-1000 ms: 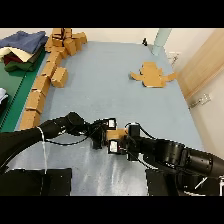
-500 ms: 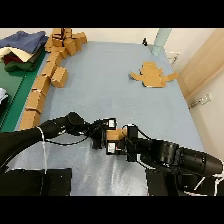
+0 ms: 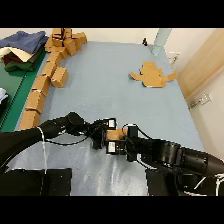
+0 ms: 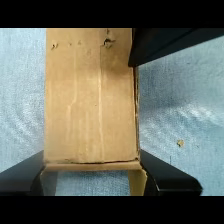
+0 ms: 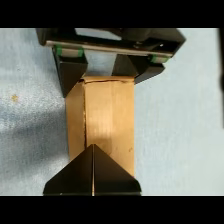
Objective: Fold the box.
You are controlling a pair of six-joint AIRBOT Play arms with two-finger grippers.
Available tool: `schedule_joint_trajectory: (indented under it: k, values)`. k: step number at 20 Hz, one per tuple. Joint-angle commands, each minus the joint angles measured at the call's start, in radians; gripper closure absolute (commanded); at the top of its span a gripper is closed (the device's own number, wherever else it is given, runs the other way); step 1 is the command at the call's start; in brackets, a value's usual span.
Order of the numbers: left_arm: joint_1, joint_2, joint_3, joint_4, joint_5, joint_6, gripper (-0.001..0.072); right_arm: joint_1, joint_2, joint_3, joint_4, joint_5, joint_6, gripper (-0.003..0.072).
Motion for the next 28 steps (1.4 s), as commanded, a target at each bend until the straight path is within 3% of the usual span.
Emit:
schedule_joint_trajectory:
  k: [1,6,10,14,20,25,28]
  values:
    - [-0.001,0.000,0.000,0.001,0.001,0.000,0.0185,0.000,0.063,0.027,0.006,-0.105,0.051,0.0682]
    - [-0.001,0.000,0.000,0.000,0.001,0.000,0.0185,-0.001,0.214,0.029,-0.101,-0.268,0.343,0.0681]
    - [-0.001,0.000,0.000,0.000,0.001,0.000,0.0185,-0.003,0.241,0.029,-0.289,-0.377,0.787,0.0681]
    - [-0.001,0.000,0.000,0.000,0.001,0.000,0.0185,-0.003,0.241,0.029,-0.299,-0.492,1.182,0.0681]
    - [-0.001,0.000,0.000,0.000,0.000,0.000,0.0185,-0.003,0.226,0.027,-0.289,-0.513,1.419,0.0681]
    - [0.000,0.003,0.012,0.001,0.003,-0.014,0.0185,-0.003,0.145,0.027,-0.285,-0.512,1.484,0.0681]
    - [0.000,0.032,0.021,0.002,0.055,-0.064,0.0185,-0.003,0.116,0.027,-0.286,-0.512,1.543,0.0681]
